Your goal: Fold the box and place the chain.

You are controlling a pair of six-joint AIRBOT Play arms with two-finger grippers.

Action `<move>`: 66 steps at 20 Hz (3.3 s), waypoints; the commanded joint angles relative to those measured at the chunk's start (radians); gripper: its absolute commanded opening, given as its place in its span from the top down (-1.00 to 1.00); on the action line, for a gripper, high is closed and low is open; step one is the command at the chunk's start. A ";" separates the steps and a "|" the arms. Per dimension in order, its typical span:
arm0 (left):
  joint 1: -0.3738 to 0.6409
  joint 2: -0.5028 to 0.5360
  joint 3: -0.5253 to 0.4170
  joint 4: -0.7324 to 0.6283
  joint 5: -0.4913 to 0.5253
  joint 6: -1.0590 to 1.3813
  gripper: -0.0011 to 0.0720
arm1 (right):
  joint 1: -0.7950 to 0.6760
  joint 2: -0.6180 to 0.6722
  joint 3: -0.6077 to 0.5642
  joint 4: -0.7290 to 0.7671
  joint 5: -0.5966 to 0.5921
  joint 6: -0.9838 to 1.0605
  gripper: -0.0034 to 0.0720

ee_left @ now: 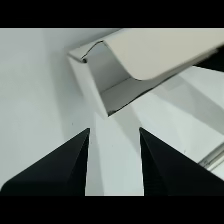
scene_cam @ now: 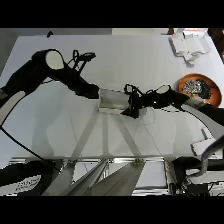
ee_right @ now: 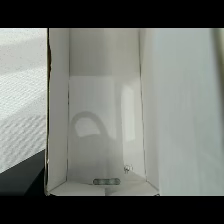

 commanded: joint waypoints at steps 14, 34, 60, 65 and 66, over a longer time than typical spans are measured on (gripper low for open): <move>0.248 -0.229 -0.116 -0.473 0.014 1.675 -0.94 | 0.000 0.000 0.000 0.000 0.001 0.000 -0.34; 0.185 -0.309 -0.130 -0.455 0.021 1.768 -0.94 | 0.000 0.000 0.000 0.000 0.000 0.000 -0.34; 0.179 -0.313 -0.257 -0.557 0.103 1.767 0.05 | 0.000 0.000 0.000 0.000 0.000 0.000 -0.34; 0.178 -0.313 -0.257 -0.557 0.103 1.767 0.05 | 0.000 0.000 0.000 0.000 0.001 0.000 -0.34; 0.179 -0.313 -0.257 -0.557 0.103 1.767 0.05 | 0.000 0.000 0.000 0.000 0.000 0.000 -0.34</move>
